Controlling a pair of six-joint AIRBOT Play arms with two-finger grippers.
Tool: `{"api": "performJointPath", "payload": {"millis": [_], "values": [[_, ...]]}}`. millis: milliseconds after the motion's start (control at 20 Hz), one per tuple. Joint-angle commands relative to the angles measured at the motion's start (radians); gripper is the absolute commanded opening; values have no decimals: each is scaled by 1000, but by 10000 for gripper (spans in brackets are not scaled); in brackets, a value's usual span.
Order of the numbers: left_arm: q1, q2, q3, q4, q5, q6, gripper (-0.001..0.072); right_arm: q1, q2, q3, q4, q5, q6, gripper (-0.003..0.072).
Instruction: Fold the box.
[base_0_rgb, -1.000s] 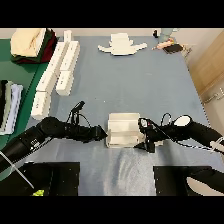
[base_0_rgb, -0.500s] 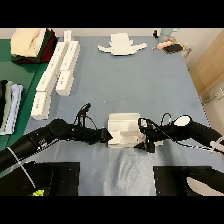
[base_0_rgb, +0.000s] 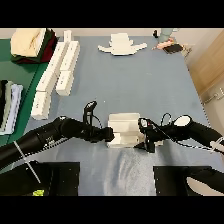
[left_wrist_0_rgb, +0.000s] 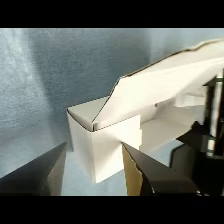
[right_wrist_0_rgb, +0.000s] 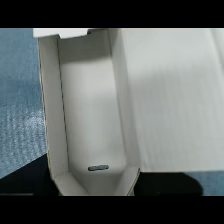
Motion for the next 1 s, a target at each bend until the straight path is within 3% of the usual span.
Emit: {"api": "performJointPath", "payload": {"millis": [0,200,650,900,950], "values": [[-95,-74,107,308,-109,-317,519,1,0,0,0,0,0,525],[-178,-183,243,505,-255,-519,519,1,0,0,0,0,0,525],[-269,-380,423,544,-402,-615,519,0,0,0,0,0,0,525],[-268,-408,434,545,-414,-655,517,1,0,0,0,0,0,525],[-268,-408,434,546,-414,-671,452,1,0,0,0,0,0,525]]}}
